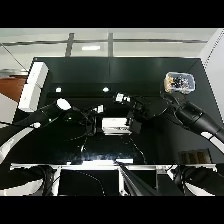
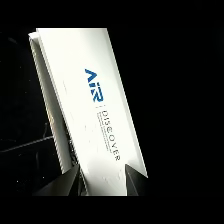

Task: Fold the box and place the chain.

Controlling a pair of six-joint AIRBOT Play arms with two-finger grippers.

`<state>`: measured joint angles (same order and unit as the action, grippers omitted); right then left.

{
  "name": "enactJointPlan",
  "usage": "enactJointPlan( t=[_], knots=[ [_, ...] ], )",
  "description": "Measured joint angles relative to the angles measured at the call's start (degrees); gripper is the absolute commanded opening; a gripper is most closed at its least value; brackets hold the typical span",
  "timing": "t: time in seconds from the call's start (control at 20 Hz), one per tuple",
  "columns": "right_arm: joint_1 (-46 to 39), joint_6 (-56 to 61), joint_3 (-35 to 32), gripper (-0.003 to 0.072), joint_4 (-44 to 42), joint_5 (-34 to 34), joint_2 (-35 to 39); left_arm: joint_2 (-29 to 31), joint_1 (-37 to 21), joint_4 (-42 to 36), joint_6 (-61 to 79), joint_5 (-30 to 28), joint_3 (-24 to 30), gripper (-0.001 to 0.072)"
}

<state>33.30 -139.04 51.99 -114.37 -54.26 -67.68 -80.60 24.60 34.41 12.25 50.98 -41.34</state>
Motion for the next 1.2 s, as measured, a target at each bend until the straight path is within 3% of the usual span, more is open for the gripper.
enactJointPlan(
  t=[1.05,1.2],
  knots=[
    [2.23,1.81,0.0,0.0315,0.98,-0.66,-2.23,0.02,-0.02,0.09,0.22,0.02,-0.02,0.0394],
    [2.38,2.12,0.0,0.0348,1.05,-0.66,-2.38,0.02,-0.04,0.09,0.24,0.02,-0.02,0.0395]
  ],
)
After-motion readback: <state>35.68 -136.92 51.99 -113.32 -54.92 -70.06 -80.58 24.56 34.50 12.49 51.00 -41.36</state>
